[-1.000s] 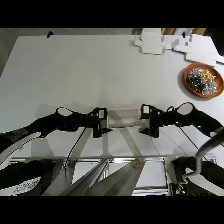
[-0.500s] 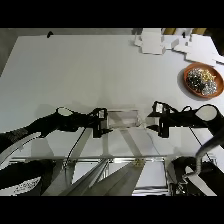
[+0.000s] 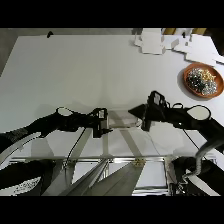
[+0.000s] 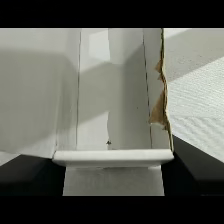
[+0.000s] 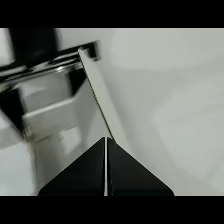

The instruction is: Fold the box and place the chain.

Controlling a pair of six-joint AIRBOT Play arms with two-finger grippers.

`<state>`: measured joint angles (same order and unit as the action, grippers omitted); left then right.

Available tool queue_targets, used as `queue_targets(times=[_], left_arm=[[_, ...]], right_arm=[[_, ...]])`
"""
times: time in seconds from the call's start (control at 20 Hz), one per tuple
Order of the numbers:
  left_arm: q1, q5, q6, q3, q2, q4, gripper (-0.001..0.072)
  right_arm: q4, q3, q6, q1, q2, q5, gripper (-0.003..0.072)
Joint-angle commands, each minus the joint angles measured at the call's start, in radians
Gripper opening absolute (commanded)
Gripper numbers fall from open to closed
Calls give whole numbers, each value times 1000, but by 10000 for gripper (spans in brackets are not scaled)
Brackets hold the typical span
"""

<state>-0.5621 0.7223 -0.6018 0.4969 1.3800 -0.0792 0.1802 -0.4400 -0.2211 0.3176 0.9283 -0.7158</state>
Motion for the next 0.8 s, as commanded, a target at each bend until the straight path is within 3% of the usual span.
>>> queue_targets(times=[0.0,0.15,0.35,0.5,0.75], left_arm=[[0,0,0,0,0,0,211],[0,0,0,0,0,0,211],[0,0,0,0,0,0,211],[0,0,0,0,0,0,211],[0,0,0,0,0,0,211]], right_arm=[[-156,-3,-65,24,125,167,17],[-151,-3,-54,24,221,190,17],[-90,-3,13,24,247,222,17],[137,-4,252,21,233,225,17],[488,-106,492,-58,44,37,17]])
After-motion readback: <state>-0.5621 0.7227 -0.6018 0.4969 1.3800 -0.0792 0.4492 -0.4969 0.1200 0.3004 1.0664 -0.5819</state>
